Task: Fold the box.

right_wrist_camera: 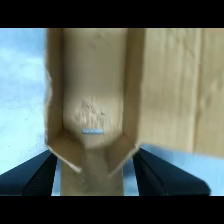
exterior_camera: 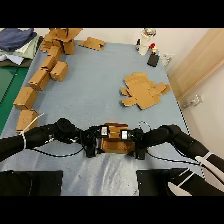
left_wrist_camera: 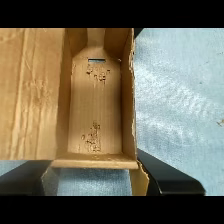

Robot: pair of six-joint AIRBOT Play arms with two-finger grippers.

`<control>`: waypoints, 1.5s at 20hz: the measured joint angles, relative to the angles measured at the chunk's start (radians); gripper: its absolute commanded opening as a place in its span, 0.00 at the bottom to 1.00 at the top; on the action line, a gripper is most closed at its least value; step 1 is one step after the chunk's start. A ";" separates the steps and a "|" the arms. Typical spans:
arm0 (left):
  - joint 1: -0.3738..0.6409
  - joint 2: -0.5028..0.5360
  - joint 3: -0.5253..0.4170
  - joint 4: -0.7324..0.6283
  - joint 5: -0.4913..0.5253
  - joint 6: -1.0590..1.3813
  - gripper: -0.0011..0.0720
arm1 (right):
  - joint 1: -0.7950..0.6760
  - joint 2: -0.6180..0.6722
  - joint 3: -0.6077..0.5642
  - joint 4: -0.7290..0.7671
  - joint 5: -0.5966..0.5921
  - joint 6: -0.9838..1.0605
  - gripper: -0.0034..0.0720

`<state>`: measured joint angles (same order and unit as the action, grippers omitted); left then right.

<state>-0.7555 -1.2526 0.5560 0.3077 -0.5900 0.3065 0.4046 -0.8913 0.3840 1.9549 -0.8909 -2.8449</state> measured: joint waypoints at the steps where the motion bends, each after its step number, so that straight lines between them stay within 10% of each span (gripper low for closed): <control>1: 0.000 0.000 0.000 -0.002 0.001 -0.001 0.65 | 0.000 0.019 0.001 -0.033 -0.005 0.045 1.00; 14: 0.001 0.000 0.000 0.001 -0.003 0.000 0.65 | 0.000 0.407 0.117 -0.101 -0.214 1.011 0.99; 27: 0.001 0.000 0.000 -0.001 0.000 0.000 0.65 | 0.000 0.484 0.124 0.186 -0.277 1.304 0.99; 30: 0.001 0.000 0.000 -0.001 0.003 -0.006 0.65 | 0.000 0.485 0.124 0.203 -0.273 1.404 0.73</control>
<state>-0.7547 -1.2522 0.5560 0.3065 -0.5865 0.3004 0.4046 -0.4065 0.5083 2.1574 -1.1637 -1.4406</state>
